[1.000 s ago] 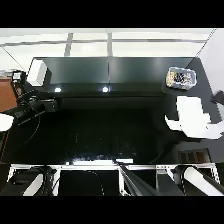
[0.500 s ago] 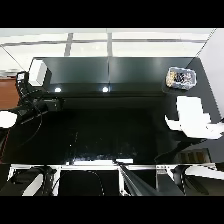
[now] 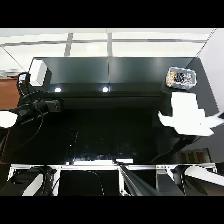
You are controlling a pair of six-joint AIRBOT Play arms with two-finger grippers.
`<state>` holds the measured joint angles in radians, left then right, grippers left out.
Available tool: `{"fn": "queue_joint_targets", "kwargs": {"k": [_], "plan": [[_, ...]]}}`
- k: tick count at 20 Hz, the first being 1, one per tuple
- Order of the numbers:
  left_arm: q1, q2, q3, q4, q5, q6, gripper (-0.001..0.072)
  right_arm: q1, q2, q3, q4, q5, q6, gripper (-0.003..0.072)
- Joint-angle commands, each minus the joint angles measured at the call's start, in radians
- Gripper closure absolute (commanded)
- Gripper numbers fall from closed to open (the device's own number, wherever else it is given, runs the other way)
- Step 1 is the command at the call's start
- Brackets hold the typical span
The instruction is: Fold the box and place the chain.
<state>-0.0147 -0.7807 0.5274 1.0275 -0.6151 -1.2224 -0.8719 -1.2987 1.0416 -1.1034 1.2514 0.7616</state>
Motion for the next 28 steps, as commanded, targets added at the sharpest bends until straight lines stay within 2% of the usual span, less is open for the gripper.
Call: {"fn": "queue_joint_targets", "kwargs": {"k": [1,4,7,8,10,12,14,17,19,25,28], "plan": [[0.000,0.000,0.001,0.000,-0.021,0.001,-0.0001,0.107,0.183,-0.180,0.231,-0.034,-0.008,0.0673],[0.000,0.000,-0.001,-0.041,-0.023,-0.001,-0.0001,0.296,0.378,-0.413,0.350,-0.150,-0.008,0.0674],[-0.024,-0.014,0.001,-0.145,-0.013,0.021,-0.0001,0.472,0.574,-0.655,0.597,-0.357,-0.026,0.0673],[-0.047,-0.030,0.006,-0.158,-0.016,0.050,0.0000,0.539,0.619,-0.723,0.677,-0.391,-0.047,0.0673],[-0.116,-0.091,0.040,-0.165,-0.026,0.043,0.0004,0.672,0.646,-0.804,0.734,-0.428,-0.048,0.0673],[-0.165,-0.201,0.116,-0.185,-0.082,0.042,0.0021,0.809,0.645,-0.838,0.733,-0.509,-0.036,0.0673],[-0.174,-0.350,0.220,-0.244,-0.211,0.042,0.0020,0.901,0.644,-0.839,0.736,-0.589,-0.004,0.0673],[-0.159,-0.555,0.343,-0.402,-0.366,0.115,0.0020,0.961,0.644,-0.839,0.736,-0.636,0.014,0.0673],[-0.152,-0.649,0.384,-0.467,-0.410,0.127,0.0020,0.966,0.644,-0.840,0.735,-0.635,0.017,0.0673],[-0.148,-0.805,0.462,-0.500,-0.497,0.130,0.0020,0.966,0.644,-0.840,0.734,-0.632,0.018,0.0673],[-0.148,-0.858,0.479,-0.608,-0.567,0.235,0.0019,0.966,0.644,-0.840,0.733,-0.631,0.018,0.0673]]}}
